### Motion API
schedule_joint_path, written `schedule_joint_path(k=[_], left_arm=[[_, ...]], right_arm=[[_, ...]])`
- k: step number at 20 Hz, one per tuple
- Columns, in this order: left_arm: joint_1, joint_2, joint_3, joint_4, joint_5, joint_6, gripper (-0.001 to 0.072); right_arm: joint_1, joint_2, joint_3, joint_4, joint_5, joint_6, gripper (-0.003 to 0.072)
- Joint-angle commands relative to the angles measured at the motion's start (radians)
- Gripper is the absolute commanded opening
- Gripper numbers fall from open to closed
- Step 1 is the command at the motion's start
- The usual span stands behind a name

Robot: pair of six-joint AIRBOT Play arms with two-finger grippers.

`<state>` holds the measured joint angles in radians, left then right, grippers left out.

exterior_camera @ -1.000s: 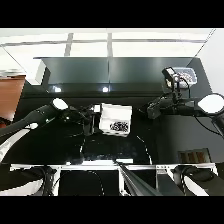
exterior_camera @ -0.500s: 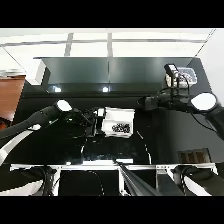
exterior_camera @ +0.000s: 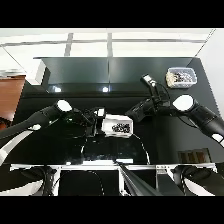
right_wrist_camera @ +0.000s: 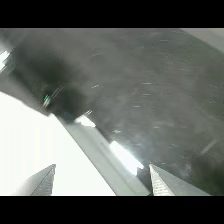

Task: Fold the box and place the chain.

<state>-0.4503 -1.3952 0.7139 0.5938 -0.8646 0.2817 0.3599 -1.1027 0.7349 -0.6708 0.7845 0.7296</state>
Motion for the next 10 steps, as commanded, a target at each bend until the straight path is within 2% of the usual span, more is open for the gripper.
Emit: schedule_joint_path(k=[1, 3, 6, 10], left_arm=[[0.0, -0.001, 0.0, 0.0, 0.002, 0.0, 0.0485], [0.0, -0.001, 0.0, 0.0, 0.002, 0.0, 0.0485], [0.0, -0.001, 0.0, 0.0, 0.004, -0.001, 0.0485], [0.0, -0.001, 0.0, 0.0, 0.005, -0.002, 0.0485]], right_arm=[[0.036, 0.024, 0.0, 0.006, 0.148, -0.245, 0.0706], [0.066, 0.022, -0.001, -0.027, 0.179, -0.381, 0.0706], [0.095, -0.011, -0.001, -0.003, 0.165, -0.422, 0.0707], [0.135, -0.03, -0.001, -0.015, 0.044, -0.484, 0.0706]])
